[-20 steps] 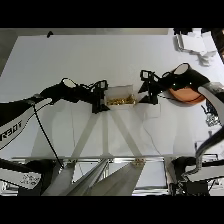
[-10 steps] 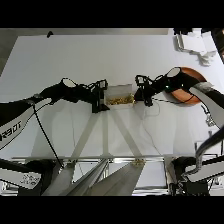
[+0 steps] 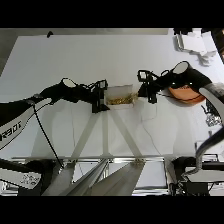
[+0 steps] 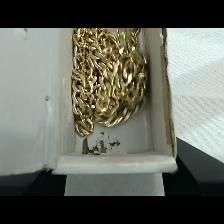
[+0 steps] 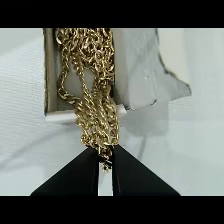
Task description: Fold the box and place the chain.
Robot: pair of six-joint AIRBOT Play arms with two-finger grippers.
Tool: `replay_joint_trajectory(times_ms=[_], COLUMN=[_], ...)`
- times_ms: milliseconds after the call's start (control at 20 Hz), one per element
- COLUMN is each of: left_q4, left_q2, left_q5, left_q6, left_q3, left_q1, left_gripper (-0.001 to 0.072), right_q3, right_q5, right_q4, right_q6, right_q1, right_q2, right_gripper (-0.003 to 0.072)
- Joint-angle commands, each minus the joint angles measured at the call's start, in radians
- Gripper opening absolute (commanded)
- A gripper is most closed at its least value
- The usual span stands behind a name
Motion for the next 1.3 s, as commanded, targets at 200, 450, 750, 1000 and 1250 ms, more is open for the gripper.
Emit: replay_joint_trajectory(times_ms=[200, 450, 750, 1000, 1250], left_q4=[0.0, 0.0, 0.0, 0.0, 0.0], left_q2=[0.0, 0.0, 0.0, 0.0, 0.0], left_q5=[-0.001, -0.001, -0.001, -0.001, -0.001], left_q6=[0.0, 0.0, 0.0, 0.0, 0.0], left_q3=[0.0, 0.0, 0.0, 0.0, 0.0], left_q1=[0.0, 0.0, 0.0, 0.0, 0.0], left_gripper=[0.0321, 0.0321, 0.0321, 0.0321, 0.0321], right_q3=[0.014, 0.065, 0.354, 0.551, 0.551], right_q5=[0.014, 0.012, 0.048, 0.152, 0.336], right_q4=[0.126, 0.111, 0.097, 0.074, 0.072], right_q6=[0.1, 0.123, 0.663, 0.976, 0.959], right_q1=[0.083, 0.192, 0.14, 0.127, 0.128], right_q2=[0.14, 0.127, 0.003, -0.249, -0.348], right_gripper=[0.0011, 0.0257, 0.0349, 0.035, 0.035])
